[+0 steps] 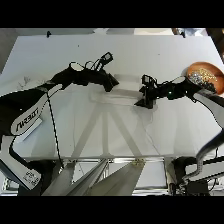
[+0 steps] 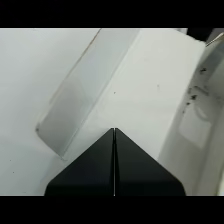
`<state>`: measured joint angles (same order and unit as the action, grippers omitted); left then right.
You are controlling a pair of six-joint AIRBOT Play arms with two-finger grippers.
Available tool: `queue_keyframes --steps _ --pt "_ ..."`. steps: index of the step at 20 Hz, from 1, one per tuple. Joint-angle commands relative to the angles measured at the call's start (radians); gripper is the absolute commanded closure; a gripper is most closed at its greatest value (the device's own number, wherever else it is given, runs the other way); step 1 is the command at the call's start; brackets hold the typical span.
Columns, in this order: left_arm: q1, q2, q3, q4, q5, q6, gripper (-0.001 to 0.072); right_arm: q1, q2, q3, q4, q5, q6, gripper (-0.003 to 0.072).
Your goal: Fold the box and place the chain.
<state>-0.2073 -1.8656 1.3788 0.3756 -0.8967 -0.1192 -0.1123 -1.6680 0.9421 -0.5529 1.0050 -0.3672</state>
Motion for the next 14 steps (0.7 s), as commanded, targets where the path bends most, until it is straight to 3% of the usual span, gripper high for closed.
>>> queue_keyframes --steps 1,6,7,8,9,10,14 --pt "0.031 0.065 0.0 0.005 -0.132 -0.003 0.0694 0.001 -0.001 0.0 0.0 0.0 0.0 0.0352" --pt "0.152 0.117 -0.001 0.109 -0.204 0.077 0.0687 0.001 -0.001 0.0 0.0 0.001 0.0 0.0352" --pt "0.16 0.117 -0.008 0.172 -0.214 0.078 0.065 0.001 -0.001 0.0 0.0 0.0 0.0 0.0352" --pt "0.162 0.117 -0.016 0.24 -0.219 0.079 0.0474 0.001 -0.001 0.0 0.0 0.0 0.0 0.0352" --pt "0.158 0.116 -0.029 0.296 -0.218 0.1 0.0225 0.001 -0.001 0.0 0.0 0.0 0.0 0.0352" --pt "0.156 0.116 -0.04 0.325 -0.219 0.143 0.0051 0.001 -0.001 0.0 0.0 0.001 0.0 0.0352" --pt "0.129 0.116 -0.073 0.341 -0.244 0.398 0.0006 0.001 -0.001 0.0 0.0 0.001 0.0 0.0352"
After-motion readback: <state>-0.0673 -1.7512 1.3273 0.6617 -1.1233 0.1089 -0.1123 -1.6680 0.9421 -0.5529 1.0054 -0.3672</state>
